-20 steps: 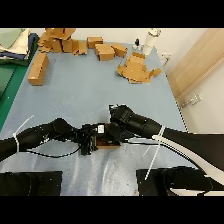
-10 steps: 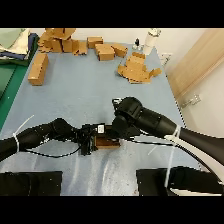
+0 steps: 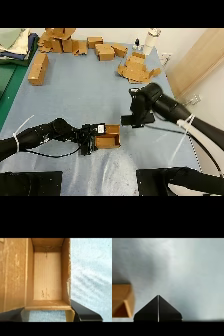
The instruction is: Fold the box.
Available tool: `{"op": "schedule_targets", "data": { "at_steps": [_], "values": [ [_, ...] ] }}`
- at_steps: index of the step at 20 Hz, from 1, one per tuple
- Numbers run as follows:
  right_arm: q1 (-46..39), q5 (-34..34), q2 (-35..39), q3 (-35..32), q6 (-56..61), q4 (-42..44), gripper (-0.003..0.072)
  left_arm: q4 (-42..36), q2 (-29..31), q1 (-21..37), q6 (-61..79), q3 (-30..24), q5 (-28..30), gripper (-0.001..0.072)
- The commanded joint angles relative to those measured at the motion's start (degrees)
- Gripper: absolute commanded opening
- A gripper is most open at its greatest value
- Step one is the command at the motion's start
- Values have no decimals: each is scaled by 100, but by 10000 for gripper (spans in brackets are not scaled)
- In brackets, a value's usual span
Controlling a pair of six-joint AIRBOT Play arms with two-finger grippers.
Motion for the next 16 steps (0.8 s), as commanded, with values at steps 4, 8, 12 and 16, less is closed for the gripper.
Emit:
{"op": "schedule_targets", "data": {
  "at_steps": [4,8,12,16],
  "values": [
    [-2114,723,-968,-37,-5252,5788,2,2,-2,2,2,0,2,401],
    [-1967,26,-1005,-560,-6264,6183,2,2,-2,2,2,0,2,401],
    [-1661,181,-352,-1912,-7012,6341,2,2,-2,2,2,0,2,401],
    [-1379,955,682,-2798,-7569,6271,2,2,-2,2,0,0,0,401]
  ]
}}
